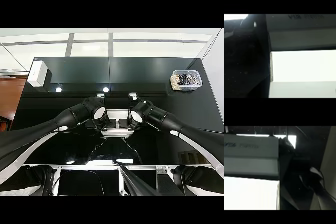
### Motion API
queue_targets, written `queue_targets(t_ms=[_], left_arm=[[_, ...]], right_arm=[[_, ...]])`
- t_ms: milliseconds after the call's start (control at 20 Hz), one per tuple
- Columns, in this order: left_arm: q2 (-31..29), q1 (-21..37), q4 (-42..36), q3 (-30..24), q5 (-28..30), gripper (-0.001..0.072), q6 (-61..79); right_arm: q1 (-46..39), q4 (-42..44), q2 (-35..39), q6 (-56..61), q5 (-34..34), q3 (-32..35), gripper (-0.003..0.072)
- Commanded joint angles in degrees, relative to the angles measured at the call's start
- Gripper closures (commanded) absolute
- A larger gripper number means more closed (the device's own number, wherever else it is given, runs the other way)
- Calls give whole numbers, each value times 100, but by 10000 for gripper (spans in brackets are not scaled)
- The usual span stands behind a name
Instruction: Fold the box and place the chain.
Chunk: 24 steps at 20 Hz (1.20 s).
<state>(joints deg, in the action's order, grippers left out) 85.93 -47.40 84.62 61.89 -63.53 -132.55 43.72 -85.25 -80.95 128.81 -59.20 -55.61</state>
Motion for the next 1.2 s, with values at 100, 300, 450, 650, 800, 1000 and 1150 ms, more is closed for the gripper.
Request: queue_targets(t_ms=[100, 300, 450, 650, 800, 1000, 1150], left_arm=[[2, 2, -4, -2, 0, 685, 9], [2, 2, -4, -2, 0, 686, 9], [2, 2, -4, -2, 0, 686, 9], [2, 2, -4, -2, 2, 686, 9], [2, 2, -4, -2, 0, 686, 9], [2, 2, -2, -2, -2, 686, 9], [2, 2, -2, -2, -4, 686, 9]], right_arm=[[-2, 116, 0, 0, 76, -9, 507], [-2, 122, 0, 0, 146, -9, 673], [-15, 201, 11, -2, 129, -11, 367], [-17, 129, 289, -457, -133, -9, 290], [-17, 9, 1001, -857, -501, -11, 290], [-127, -1318, 2354, -872, -874, -7, 291], [-389, -3569, 2780, -861, -726, 151, 310]])
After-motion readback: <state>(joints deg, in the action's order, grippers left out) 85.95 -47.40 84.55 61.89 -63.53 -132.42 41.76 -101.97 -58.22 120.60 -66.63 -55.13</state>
